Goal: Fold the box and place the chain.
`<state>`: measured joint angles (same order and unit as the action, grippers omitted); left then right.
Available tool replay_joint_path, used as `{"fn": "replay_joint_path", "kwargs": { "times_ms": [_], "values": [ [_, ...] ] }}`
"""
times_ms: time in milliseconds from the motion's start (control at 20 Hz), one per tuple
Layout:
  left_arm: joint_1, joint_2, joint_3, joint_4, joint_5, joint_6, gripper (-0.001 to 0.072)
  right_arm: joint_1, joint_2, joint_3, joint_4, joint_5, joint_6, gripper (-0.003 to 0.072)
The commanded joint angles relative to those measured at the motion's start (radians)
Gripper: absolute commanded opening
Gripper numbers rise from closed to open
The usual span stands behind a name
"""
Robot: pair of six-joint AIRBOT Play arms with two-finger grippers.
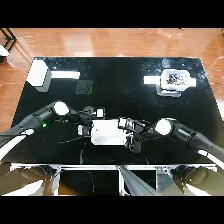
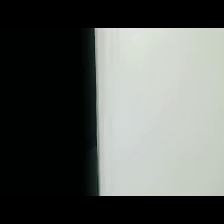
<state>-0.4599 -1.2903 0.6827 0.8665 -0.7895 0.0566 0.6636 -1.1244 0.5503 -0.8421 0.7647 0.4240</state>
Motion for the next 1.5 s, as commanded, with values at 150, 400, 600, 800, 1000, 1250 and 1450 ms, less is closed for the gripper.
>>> {"fn": "replay_joint_path", "kwargs": {
  "times_ms": [150,400,600,800,1000,1250,1450],
  "values": [
    [0.0,-0.001,0.001,0.0,0.0,-0.001,0.0027,0.041,0.021,-0.002,0.018,-0.119,0.116,0.0691],
    [0.0,-0.001,0.001,0.0,0.0,-0.001,0.0027,0.041,0.103,-0.002,-0.006,-0.13,0.132,0.0691],
    [0.0,-0.001,0.001,-0.004,0.0,-0.005,0.0027,0.042,0.11,-0.002,-0.108,-0.163,0.145,0.0691],
    [0.0,-0.001,0.001,-0.004,-0.001,-0.013,0.0027,0.042,0.115,-0.002,-0.165,-0.09,0.144,0.0691],
    [0.0,-0.001,0.001,-0.004,0.0,-0.012,0.0027,0.041,0.123,-0.001,-0.312,0.055,0.255,0.069],
    [0.0,-0.001,0.001,-0.004,0.0,-0.012,0.0027,0.057,0.113,-0.006,-0.316,0.029,0.31,0.069],
    [0.0,-0.001,0.001,-0.004,0.0,-0.012,0.0027,0.129,0.07,-0.018,-0.275,-0.027,0.309,0.069]
  ]
}}
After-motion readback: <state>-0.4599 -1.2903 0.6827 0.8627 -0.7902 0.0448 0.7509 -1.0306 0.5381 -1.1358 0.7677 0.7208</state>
